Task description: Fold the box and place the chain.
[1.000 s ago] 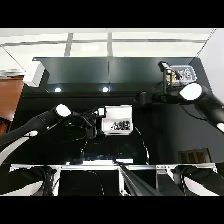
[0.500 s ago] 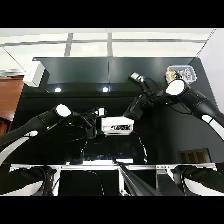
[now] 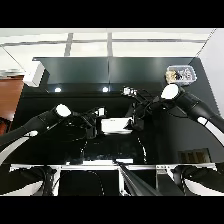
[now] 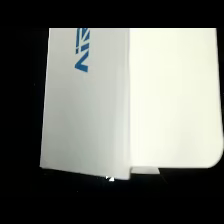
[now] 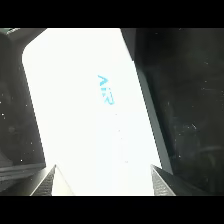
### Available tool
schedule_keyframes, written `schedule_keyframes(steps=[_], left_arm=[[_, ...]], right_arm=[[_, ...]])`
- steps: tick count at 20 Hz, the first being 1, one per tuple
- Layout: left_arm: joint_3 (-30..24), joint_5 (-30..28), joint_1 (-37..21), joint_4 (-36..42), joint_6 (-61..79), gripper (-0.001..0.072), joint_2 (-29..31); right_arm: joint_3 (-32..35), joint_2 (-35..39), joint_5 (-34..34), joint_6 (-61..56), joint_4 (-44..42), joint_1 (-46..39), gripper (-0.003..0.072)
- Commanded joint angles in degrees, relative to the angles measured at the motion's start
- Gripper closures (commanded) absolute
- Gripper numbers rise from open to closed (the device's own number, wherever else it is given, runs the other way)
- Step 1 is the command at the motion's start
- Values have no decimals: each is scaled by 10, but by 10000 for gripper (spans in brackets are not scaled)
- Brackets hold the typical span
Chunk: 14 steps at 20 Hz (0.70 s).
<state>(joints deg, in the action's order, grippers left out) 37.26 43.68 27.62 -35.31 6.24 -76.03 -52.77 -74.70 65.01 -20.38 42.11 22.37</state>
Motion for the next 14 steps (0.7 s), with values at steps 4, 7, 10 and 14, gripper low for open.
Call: schedule_keyframes(steps=[4, 7, 10, 14], left_arm=[[0, 0, 0, 0, 0, 319, 0], [0, 0, 0, 0, 0, 319, 0], [0, 0, 0, 0, 0, 318, 0], [0, 0, 0, 0, 0, 310, 0]], right_arm=[[2, 0, -11, 14, 1, 2, -34], [2, 0, 7, 14, 1, 2, 201], [2, 0, 8, 13, 1, 2, 202], [2, 0, 8, 13, 1, 2, 393]])
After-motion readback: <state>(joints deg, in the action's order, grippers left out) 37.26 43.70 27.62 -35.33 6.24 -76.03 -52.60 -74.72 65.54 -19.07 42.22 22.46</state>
